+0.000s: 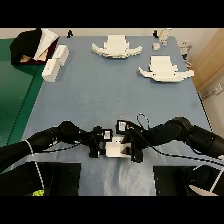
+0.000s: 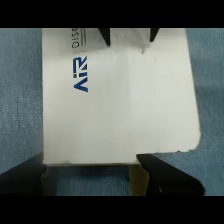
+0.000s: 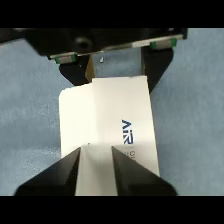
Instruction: Fold the box.
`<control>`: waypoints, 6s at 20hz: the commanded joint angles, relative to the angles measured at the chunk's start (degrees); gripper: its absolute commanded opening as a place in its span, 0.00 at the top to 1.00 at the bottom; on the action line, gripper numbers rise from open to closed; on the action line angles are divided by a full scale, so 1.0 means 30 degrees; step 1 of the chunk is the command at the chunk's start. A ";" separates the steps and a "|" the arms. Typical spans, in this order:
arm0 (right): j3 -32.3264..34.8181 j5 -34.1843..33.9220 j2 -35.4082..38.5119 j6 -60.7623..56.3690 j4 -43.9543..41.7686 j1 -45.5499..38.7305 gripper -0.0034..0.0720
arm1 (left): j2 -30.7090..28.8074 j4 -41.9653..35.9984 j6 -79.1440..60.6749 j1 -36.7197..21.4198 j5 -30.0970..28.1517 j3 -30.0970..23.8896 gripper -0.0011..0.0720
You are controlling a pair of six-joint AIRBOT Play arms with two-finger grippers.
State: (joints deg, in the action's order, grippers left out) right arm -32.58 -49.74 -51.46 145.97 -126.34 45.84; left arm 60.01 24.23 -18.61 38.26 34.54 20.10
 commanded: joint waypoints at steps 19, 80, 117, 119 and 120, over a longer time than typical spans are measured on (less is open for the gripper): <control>0.4313 0.5690 0.3818 0.4699 0.0029 0.0794 0.24 | 0.0007 0.0007 0.0000 -0.0007 0.0000 0.0007 0.37; 0.4036 0.7074 0.3293 0.4707 -0.0262 0.0954 0.40 | 0.0007 0.0007 0.0000 -0.0007 -0.0007 0.0007 0.37; 0.7730 1.4127 0.5712 -0.7206 -0.3322 0.4495 0.95 | 0.0007 0.0007 0.0000 -0.0007 -0.0007 0.0007 0.37; 0.8233 1.5001 0.5697 -0.7169 -0.3228 0.5027 0.95 | 0.0007 0.0007 0.0000 -0.0007 -0.0007 0.0007 0.37; 0.8386 1.5161 0.5603 -0.7169 -0.3118 0.5071 0.95 | 0.0007 0.0007 0.0000 -0.0007 -0.0007 0.0007 0.37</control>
State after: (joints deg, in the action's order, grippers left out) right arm -9.32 -7.94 -34.41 124.99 -136.09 58.92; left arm 60.01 24.23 -18.61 38.22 34.52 20.10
